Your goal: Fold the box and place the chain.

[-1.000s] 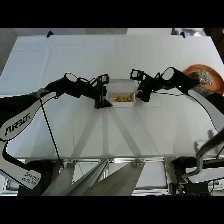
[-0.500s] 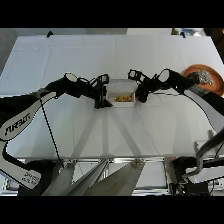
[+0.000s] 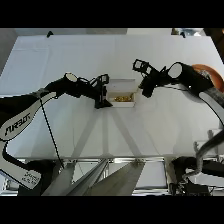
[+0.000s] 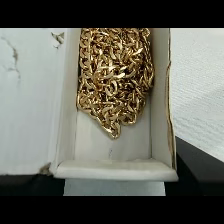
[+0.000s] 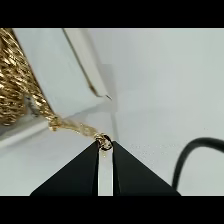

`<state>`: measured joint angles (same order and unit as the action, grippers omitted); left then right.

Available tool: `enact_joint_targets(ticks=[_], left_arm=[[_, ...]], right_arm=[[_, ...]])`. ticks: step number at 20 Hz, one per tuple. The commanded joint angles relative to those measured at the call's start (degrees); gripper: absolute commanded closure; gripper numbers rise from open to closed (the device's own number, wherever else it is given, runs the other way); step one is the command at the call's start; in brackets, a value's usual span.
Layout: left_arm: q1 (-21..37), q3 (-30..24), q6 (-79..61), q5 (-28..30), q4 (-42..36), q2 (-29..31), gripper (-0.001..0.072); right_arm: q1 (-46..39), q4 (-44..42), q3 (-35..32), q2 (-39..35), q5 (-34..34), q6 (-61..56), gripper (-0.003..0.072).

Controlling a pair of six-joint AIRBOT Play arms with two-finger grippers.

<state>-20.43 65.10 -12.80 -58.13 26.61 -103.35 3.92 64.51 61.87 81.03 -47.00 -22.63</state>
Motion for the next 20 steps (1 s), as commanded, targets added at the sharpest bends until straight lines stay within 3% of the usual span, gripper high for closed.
enact_joint_targets(ticks=[1, 5, 10, 11, 12, 13, 16, 20], left_arm=[[-0.02, 0.02, 0.02, 0.00, 0.02, -0.02, 0.0451], [-0.02, 0.02, 0.00, 0.00, 0.00, -0.02, 0.0451], [-0.02, 0.02, 0.00, 0.02, 0.00, -0.02, 0.0451], [-0.02, 0.02, 0.02, 0.02, 0.00, -0.02, 0.0451], [-0.02, 0.02, 0.00, 0.02, 0.00, -0.02, 0.0451], [-0.02, 0.02, 0.00, 0.02, 0.00, -0.02, 0.0451], [-0.02, 0.02, 0.00, 0.00, 0.00, -0.02, 0.0451], [-0.02, 0.02, 0.00, 0.00, 0.00, -0.02, 0.0451]], right_arm=[[0.74, -0.52, 0.02, -5.75, -3.91, -1.38, 0.0675], [5.95, -0.55, 0.02, -8.87, -7.06, -1.38, 0.0675], [11.74, 1.01, 0.02, -5.77, -6.14, -8.44, 0.0673], [11.78, 1.97, 0.02, -5.20, -6.14, -12.46, 0.0615], [11.78, 3.06, 0.02, -4.96, -6.10, -16.83, 0.0403], [11.76, 3.65, 0.02, -5.03, -6.16, -19.82, 0.0306], [10.95, 0.94, 1.25, -5.53, -8.90, -22.21, 0.0316], [5.01, -5.40, 8.48, -5.14, -13.51, -26.03, 0.0317]])
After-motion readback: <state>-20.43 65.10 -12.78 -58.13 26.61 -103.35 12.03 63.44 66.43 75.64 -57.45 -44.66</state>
